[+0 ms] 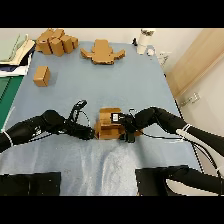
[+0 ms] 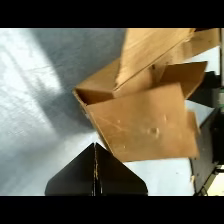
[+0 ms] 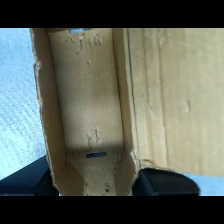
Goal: Fold the box.
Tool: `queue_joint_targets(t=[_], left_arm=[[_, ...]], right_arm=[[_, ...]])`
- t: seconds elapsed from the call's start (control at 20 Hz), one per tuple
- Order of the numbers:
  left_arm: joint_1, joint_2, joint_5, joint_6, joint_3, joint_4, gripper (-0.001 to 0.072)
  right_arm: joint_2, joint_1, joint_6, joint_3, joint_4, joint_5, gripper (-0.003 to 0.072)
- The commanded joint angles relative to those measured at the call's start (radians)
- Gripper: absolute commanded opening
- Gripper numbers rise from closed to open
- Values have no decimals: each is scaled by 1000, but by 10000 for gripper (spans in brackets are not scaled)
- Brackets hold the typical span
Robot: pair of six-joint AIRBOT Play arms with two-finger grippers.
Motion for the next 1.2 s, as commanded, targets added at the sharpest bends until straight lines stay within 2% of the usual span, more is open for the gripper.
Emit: queue_joint_targets(t=[0.0,0.15,0.3,0.35,0.4,0.85,0.9,0.95,1.0,1.1,1.15], left_arm=[[38,0,-17,-70,16,12,294],[86,0,-89,-89,25,11,290],[95,0,-102,-88,33,-14,298],[93,-1,-102,-82,34,-35,400],[90,-2,-106,-67,34,-53,468],[43,-2,-27,-25,35,-106,469],[44,-2,-45,-24,37,-126,476],[43,-2,-85,-24,47,-130,548],[37,-2,-99,-27,53,-127,547],[17,-2,-39,-83,61,-98,546],[-1,-2,4,-157,68,-36,545]], right_arm=[[-1,0,0,0,0,0,504],[-1,0,0,0,0,0,504],[-1,0,0,0,0,0,504],[-1,0,0,0,0,0,504],[-1,0,0,0,0,0,504],[-1,0,0,0,0,0,504],[-1,0,0,0,0,0,504],[-1,0,0,0,0,0,504],[-1,0,0,0,0,0,504],[-1,0,0,0,0,0,504],[-1,0,0,0,0,0,504]])
